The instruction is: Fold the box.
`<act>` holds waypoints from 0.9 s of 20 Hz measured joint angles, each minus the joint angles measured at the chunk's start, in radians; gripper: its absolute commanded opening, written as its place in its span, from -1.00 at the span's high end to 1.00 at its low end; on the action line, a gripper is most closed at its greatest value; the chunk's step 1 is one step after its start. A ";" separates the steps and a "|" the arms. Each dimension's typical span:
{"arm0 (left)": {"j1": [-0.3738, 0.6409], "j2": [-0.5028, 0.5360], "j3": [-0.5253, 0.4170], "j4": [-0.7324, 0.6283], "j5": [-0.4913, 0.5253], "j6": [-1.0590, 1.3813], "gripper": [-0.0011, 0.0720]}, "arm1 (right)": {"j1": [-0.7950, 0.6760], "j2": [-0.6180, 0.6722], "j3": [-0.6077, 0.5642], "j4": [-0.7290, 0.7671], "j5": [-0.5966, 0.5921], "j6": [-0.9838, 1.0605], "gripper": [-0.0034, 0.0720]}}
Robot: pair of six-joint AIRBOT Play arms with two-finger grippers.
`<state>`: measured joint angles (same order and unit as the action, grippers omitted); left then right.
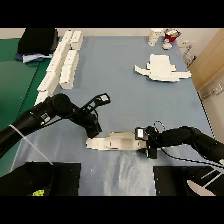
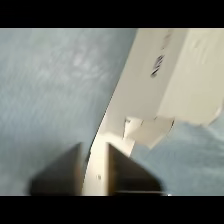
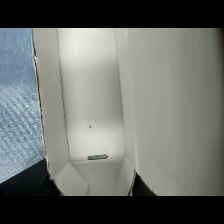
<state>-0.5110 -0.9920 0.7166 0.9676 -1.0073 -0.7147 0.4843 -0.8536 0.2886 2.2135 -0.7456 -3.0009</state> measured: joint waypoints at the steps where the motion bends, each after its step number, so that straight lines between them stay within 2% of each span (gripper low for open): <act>1: 0.016 0.011 -0.001 0.015 -0.039 -0.042 0.93 | 0.000 0.000 0.000 0.000 0.000 0.000 -0.46; 3: 0.030 0.022 -0.018 -0.011 -0.108 -0.117 0.93 | 0.000 0.000 0.000 0.000 0.000 0.000 -0.46; 5: 0.009 0.013 -0.047 -0.117 -0.145 -0.157 0.93 | 0.000 0.000 0.000 0.000 0.000 0.000 -0.46; 8: -0.054 -0.030 -0.061 -0.283 -0.146 -0.177 0.93 | 0.000 0.000 0.000 0.000 0.000 0.000 -0.45; 12: -0.084 -0.108 0.010 -0.411 -0.076 -0.188 0.93 | 0.000 0.000 0.000 0.000 0.000 0.000 -0.46; 18: -0.085 -0.268 0.103 -0.459 0.069 -0.222 0.93 | 0.000 0.000 0.000 0.000 0.000 0.000 -0.46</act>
